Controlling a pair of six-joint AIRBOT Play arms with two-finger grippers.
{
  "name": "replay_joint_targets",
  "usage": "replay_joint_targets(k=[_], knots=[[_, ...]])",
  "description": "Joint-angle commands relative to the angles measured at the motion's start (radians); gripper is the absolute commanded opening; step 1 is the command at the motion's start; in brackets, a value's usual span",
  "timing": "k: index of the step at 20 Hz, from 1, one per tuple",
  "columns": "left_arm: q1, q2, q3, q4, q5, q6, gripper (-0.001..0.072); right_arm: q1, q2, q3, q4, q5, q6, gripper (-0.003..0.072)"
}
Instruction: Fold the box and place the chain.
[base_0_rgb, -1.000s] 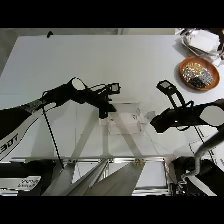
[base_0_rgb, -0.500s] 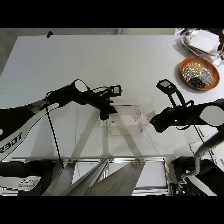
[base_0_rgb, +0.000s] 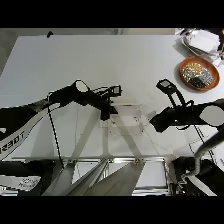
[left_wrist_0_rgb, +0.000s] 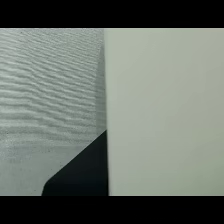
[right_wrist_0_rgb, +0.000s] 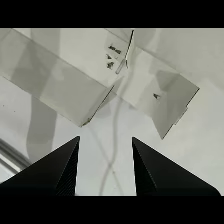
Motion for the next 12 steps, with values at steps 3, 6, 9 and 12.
replay_joint_targets(k=[3,6,9,12], knots=[[0.0,-0.002,0.0,0.006,-0.004,0.0,0.0014,0.0,0.001,0.001,0.0,0.001,-0.002,0.0366],[0.0,-0.002,0.0,0.006,-0.011,0.0,0.0013,0.0,0.001,0.001,0.001,-0.002,-0.003,0.0359],[0.0,-0.002,0.0,0.006,-0.026,0.0,0.0013,0.0,0.001,0.001,0.001,-0.016,-0.007,0.0359],[0.0,-0.002,0.0,0.006,-0.037,0.0,0.0013,0.0,0.001,0.001,0.001,-0.022,-0.031,0.0359]])
